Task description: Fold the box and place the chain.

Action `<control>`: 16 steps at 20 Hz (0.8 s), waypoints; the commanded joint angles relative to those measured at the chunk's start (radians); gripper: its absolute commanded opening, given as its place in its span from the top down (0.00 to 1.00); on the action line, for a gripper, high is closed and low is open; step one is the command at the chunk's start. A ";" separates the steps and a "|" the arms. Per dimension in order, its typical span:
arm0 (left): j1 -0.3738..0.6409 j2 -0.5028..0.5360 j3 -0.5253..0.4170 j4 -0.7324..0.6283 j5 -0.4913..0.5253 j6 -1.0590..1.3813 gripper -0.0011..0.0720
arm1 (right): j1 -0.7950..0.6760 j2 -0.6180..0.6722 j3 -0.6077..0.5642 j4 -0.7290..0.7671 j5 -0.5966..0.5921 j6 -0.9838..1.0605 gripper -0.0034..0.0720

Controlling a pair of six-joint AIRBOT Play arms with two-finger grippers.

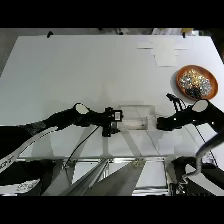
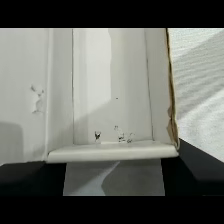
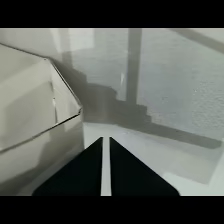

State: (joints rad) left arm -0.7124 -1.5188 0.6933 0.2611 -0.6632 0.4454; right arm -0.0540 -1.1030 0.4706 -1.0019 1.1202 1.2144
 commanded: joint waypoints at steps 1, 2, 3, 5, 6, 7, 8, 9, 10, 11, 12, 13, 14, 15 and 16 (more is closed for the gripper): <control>0.000 0.001 0.000 0.000 0.000 0.000 0.61 | 0.001 0.038 -0.002 0.040 0.004 -0.020 0.82; 0.000 0.001 0.000 0.000 0.000 0.000 0.61 | 0.001 0.058 -0.002 0.040 0.003 -0.020 0.82; 0.000 0.001 0.000 0.000 0.000 0.000 0.61 | 0.001 0.079 -0.002 0.041 0.003 -0.020 0.77; 0.000 0.001 0.000 0.000 0.000 0.000 0.61 | 0.001 0.113 -0.002 0.052 0.014 -0.030 0.62; 0.000 0.001 0.000 0.000 0.000 0.000 0.61 | 0.001 0.126 -0.002 0.072 0.025 -0.046 0.62; 0.000 0.001 0.000 0.000 0.000 0.000 0.61 | 0.001 0.137 -0.002 0.101 0.032 -0.049 0.61; 0.000 0.001 0.000 0.000 0.000 0.000 0.61 | 0.001 0.145 -0.002 0.132 0.037 -0.068 0.61; 0.000 0.001 0.000 0.000 0.000 0.000 0.61 | 0.001 0.151 -0.002 0.149 0.040 -0.072 0.61; 0.000 0.001 0.000 0.000 0.000 0.000 0.61 | 0.001 0.154 -0.002 0.159 0.042 -0.072 0.61; 0.000 0.001 0.000 0.000 0.000 0.000 0.61 | 0.001 0.156 -0.002 0.165 0.043 -0.073 0.60; 0.000 0.001 0.000 0.000 0.000 0.000 0.61 | 0.001 0.156 -0.002 0.171 0.044 -0.076 0.59; 0.000 0.001 0.000 0.000 0.000 0.000 0.61 | 0.001 0.156 -0.002 0.178 0.047 -0.089 0.58; 0.000 0.001 0.000 0.000 0.000 0.000 0.61 | 0.008 0.156 -0.002 0.183 0.046 -0.094 0.57; 0.000 0.001 0.000 0.000 0.000 0.000 0.61 | 0.023 0.156 -0.002 0.184 0.044 -0.096 0.57; 0.000 0.001 0.000 0.000 0.000 0.000 0.61 | 0.044 0.156 -0.002 0.183 0.040 -0.098 0.57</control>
